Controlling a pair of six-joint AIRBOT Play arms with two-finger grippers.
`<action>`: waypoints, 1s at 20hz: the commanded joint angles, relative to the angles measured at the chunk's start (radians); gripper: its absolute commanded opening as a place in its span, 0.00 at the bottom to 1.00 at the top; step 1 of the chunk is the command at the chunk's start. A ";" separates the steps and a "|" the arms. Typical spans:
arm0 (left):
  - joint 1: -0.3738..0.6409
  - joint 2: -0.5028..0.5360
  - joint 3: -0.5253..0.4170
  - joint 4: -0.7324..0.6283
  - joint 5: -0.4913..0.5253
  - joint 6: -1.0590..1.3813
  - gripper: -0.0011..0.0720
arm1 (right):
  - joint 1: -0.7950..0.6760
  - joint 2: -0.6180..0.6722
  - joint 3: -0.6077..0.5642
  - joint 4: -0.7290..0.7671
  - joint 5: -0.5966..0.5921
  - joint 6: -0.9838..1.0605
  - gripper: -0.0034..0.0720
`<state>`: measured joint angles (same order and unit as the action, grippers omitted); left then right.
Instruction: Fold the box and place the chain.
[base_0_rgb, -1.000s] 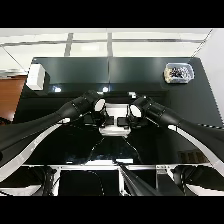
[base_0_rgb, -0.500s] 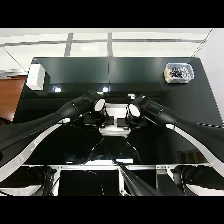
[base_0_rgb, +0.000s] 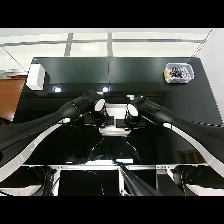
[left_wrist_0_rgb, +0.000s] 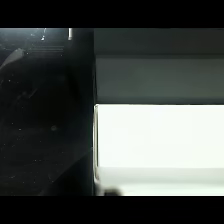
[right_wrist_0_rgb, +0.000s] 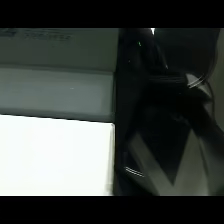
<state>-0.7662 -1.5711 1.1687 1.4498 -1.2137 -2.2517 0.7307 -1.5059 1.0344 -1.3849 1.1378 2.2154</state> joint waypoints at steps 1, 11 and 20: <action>0.000 0.000 0.000 0.000 0.000 0.000 0.05 | 0.001 -0.002 0.006 0.004 0.003 0.003 0.34; 0.000 0.000 0.000 0.000 0.000 0.000 0.05 | 0.001 -0.001 0.026 -0.003 0.000 0.006 0.22; 0.000 0.000 0.000 0.000 -0.001 0.000 0.05 | 0.001 0.000 0.026 -0.003 0.004 0.006 0.22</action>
<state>-0.7662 -1.5711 1.1687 1.4498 -1.2144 -2.2509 0.7307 -1.5059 1.0592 -1.3907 1.1393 2.2223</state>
